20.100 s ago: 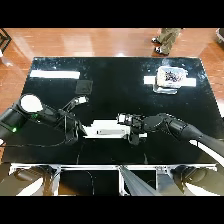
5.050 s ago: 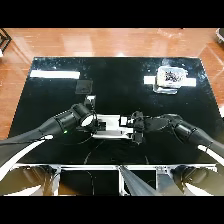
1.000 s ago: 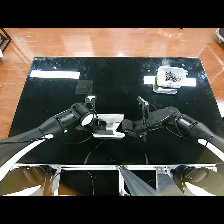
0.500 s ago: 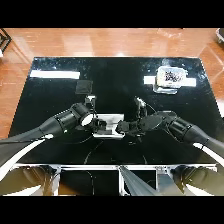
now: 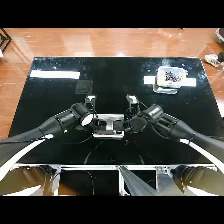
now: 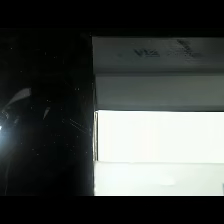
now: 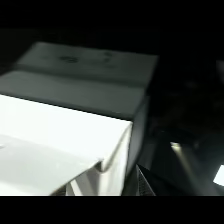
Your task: Fold the box and place the chain.
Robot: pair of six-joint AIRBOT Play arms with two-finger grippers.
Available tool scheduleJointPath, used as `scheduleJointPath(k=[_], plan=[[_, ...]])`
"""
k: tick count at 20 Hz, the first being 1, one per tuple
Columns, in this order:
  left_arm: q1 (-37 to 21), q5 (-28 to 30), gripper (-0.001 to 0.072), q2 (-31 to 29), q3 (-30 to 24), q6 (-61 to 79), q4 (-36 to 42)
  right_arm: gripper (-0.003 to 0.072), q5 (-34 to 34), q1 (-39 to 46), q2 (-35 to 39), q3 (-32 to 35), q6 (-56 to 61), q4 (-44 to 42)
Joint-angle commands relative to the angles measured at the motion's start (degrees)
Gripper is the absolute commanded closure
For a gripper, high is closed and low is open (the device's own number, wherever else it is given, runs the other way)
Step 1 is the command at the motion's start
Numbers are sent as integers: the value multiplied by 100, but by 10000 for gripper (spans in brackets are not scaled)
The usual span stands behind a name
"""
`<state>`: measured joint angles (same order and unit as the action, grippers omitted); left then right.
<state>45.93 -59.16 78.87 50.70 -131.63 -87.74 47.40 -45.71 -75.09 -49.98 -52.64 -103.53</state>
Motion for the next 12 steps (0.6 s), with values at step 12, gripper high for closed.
scheduleJointPath(k=[12], plan=[[22, 20, 690, 2, -4, 4, 0, 380, 1001, -334, -654, -704, 1237, 1058]])
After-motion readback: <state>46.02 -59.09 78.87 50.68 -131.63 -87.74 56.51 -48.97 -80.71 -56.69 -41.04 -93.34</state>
